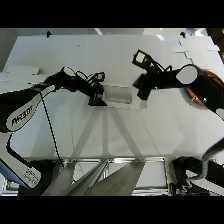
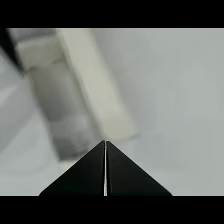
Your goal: Fold the box and place the chain.
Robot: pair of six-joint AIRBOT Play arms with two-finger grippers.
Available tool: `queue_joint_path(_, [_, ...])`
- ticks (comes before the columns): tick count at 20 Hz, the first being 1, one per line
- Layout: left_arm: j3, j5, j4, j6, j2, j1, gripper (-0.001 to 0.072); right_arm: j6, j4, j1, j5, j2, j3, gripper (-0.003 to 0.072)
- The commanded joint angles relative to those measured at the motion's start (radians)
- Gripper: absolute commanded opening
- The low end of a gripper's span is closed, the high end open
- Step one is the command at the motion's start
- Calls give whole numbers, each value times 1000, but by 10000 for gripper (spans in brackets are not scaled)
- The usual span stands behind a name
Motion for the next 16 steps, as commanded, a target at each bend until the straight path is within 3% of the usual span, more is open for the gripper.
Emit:
queue_joint_path(1, [0,0,0,0,0,1,316,-11,50,-32,203,-53,2,9])
queue_joint_path(4, [0,0,0,0,0,1,316,-79,258,-32,101,-167,2,8])
queue_joint_path(9, [0,0,0,0,0,1,316,-154,504,-32,-187,-295,2,8])
queue_joint_path(12, [0,0,0,0,0,1,316,-159,547,-32,-283,-322,2,8])
queue_joint_path(16, [0,0,0,0,0,1,316,-137,555,-32,-280,-367,2,8])
